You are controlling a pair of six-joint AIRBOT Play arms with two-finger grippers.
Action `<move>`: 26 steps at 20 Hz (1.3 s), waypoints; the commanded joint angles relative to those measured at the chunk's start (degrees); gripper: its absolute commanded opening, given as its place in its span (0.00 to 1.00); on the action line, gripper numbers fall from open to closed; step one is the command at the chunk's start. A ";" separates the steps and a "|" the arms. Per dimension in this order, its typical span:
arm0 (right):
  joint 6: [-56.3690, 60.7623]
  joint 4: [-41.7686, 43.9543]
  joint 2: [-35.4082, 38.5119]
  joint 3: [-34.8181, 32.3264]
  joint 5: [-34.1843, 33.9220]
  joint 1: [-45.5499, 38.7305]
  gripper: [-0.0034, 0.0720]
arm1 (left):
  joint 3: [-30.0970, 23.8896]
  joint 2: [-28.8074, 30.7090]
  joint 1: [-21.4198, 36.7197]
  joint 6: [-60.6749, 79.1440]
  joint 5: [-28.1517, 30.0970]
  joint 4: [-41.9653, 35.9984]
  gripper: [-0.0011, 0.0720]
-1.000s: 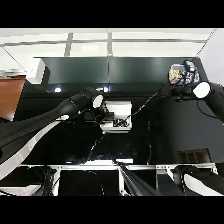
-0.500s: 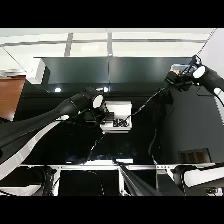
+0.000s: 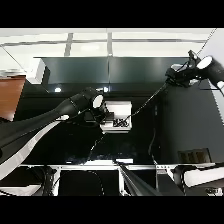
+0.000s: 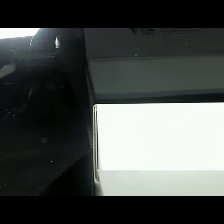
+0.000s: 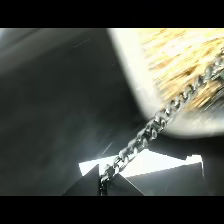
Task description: Fold the box and place the chain.
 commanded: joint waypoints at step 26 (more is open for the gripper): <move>-5.57 14.93 42.62 -11.50 6.19 34.69 0.06 | 0.02 0.00 0.00 0.00 0.04 0.04 0.05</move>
